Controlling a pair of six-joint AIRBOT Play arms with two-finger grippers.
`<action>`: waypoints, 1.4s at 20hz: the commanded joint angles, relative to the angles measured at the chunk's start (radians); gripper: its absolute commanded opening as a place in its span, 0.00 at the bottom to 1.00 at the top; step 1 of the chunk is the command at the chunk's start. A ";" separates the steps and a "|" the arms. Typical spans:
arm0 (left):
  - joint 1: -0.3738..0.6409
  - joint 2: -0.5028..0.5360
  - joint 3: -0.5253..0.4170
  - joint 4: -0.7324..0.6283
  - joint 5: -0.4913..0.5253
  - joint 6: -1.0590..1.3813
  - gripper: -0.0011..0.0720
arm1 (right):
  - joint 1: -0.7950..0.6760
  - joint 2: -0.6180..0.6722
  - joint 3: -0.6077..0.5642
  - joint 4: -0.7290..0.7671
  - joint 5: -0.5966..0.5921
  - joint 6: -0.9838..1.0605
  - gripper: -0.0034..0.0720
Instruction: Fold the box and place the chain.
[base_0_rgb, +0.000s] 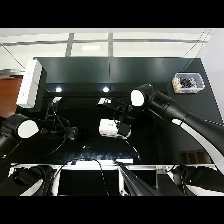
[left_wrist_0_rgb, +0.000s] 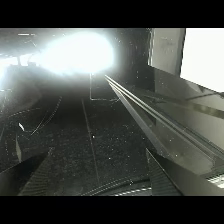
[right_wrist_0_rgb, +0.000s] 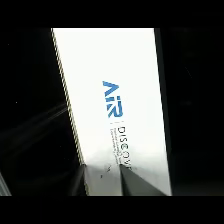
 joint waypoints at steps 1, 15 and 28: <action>0.001 0.001 0.000 0.000 0.000 0.000 0.97 | 0.002 0.002 -0.003 -0.001 -0.008 0.048 0.62; 0.001 0.001 0.000 0.000 0.011 0.005 0.97 | -0.254 0.404 -0.454 0.510 -0.291 0.540 0.07; 0.001 0.001 0.000 -0.001 0.010 0.007 0.97 | -0.161 0.225 -0.558 0.729 -0.547 0.455 0.07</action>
